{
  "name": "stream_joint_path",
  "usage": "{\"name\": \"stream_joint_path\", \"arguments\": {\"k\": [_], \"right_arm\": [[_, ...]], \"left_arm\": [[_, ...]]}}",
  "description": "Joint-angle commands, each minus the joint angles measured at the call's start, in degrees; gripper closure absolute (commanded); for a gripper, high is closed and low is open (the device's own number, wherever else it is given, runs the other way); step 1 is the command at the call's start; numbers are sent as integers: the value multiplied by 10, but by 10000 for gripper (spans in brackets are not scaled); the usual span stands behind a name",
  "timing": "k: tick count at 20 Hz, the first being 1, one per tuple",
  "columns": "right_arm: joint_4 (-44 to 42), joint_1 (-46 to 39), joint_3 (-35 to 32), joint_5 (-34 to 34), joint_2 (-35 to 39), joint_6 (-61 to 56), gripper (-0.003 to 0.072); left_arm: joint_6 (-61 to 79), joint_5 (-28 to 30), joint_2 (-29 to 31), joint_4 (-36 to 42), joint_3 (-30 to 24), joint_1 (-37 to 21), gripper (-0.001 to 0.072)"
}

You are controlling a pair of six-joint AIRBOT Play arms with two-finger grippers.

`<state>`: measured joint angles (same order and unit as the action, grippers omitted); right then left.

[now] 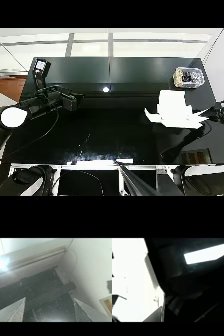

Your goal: Fold the box and place the chain.

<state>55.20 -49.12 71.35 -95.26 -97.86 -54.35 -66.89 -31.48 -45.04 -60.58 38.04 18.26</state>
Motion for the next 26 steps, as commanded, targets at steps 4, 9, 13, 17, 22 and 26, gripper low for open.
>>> {"name": "stream_joint_path", "arguments": {"k": [4, 9, 13, 17, 22, 26], "right_arm": [[-77, 50, -79, 8, 32, 4, 637], [-137, 191, -197, 143, 133, 15, 637], [-194, 348, -311, 276, 277, 33, 637], [-209, 498, -411, 421, 436, 42, 638], [-211, 623, -460, 432, 501, 32, 638], [-211, 693, -469, 487, 501, 5, 638]], "left_arm": [[0, 0, 0, 0, 0, 0, 4], [-11, -5, 0, 7, 0, 0, 4], [-27, -40, 0, 30, 0, 0, 18], [-95, -100, -12, 28, 0, -17, 19], [-71, -229, -89, 104, -1, -127, 17], [131, -358, -206, 256, -1, -192, 17]]}}
